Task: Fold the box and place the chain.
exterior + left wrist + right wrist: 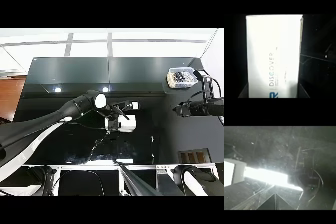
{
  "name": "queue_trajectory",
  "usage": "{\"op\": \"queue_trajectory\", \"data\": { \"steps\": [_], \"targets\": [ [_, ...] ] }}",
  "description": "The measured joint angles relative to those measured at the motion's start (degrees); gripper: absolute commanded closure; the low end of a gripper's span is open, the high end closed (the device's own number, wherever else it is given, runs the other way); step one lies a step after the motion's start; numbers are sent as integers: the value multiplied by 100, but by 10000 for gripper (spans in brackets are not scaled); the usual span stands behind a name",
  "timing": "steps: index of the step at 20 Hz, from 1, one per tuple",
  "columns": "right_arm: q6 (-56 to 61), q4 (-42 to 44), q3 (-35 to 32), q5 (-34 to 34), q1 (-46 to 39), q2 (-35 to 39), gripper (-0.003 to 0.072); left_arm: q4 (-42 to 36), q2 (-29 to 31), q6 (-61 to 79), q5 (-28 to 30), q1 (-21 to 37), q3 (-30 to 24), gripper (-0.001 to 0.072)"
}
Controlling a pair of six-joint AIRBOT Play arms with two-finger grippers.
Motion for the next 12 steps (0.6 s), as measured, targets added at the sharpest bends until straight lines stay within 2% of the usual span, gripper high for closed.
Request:
{"op": "queue_trajectory", "data": {
  "steps": [3, 6, 9, 12],
  "targets": [
    [0, 28, 0, -44, 0, 0, 669, 402, 157, -625, -299, 160, 426, 367],
    [0, 57, 0, -66, 0, 0, 669, 831, 490, -1366, -820, 625, 1134, 367],
    [0, 79, -2, -101, -2, 0, 669, 1228, 774, -2039, -1217, 1436, 1923, 367],
    [0, 105, -2, -168, 0, 0, 668, 1401, 901, -2457, -960, 2503, 2470, 367]
  ]
}}
